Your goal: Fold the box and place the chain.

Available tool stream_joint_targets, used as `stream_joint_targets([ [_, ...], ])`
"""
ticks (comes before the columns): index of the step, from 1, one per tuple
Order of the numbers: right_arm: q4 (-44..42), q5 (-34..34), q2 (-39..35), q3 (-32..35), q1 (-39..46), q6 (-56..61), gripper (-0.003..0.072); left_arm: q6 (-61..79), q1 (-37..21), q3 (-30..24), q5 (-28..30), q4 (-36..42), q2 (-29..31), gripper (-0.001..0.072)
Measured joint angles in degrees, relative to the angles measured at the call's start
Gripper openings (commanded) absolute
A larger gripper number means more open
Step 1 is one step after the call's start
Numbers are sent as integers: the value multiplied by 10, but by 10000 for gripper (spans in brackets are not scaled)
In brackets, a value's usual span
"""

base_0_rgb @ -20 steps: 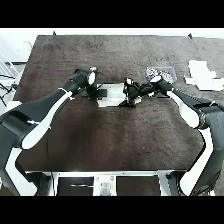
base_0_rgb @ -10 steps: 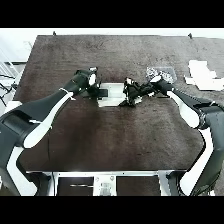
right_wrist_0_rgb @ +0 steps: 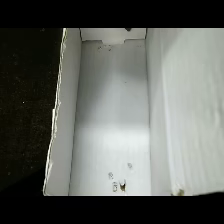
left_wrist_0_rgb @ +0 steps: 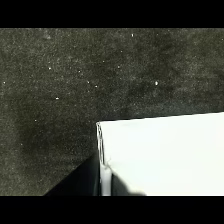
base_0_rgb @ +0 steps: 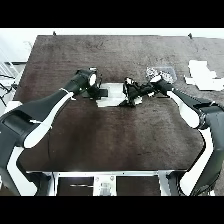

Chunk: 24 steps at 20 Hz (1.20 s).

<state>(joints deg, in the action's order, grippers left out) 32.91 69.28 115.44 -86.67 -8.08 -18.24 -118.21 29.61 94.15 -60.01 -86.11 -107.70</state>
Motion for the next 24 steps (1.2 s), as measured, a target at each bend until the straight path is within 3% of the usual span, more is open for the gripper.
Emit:
stream_joint_targets([
  [2,4,-3,0,0,0,-1,583,2,0,0,1,9,0,324],
  [3,4,-4,0,0,0,-1,583,2,0,0,1,11,0,329],
  [5,3,-4,0,0,0,-1,583,3,0,2,5,20,1,437],
  [11,2,-3,0,0,0,-1,583,31,-2,41,-38,26,13,437],
  [16,2,-3,0,0,0,-1,583,58,-15,44,-77,20,65,436],
  [20,1,-3,0,0,0,-1,583,108,-26,13,-79,24,126,439],
  [22,1,-2,0,0,0,-1,583,170,-38,-20,-48,30,164,557],
  [24,1,-2,0,0,0,-1,583,287,-62,-54,-10,86,198,557],
])
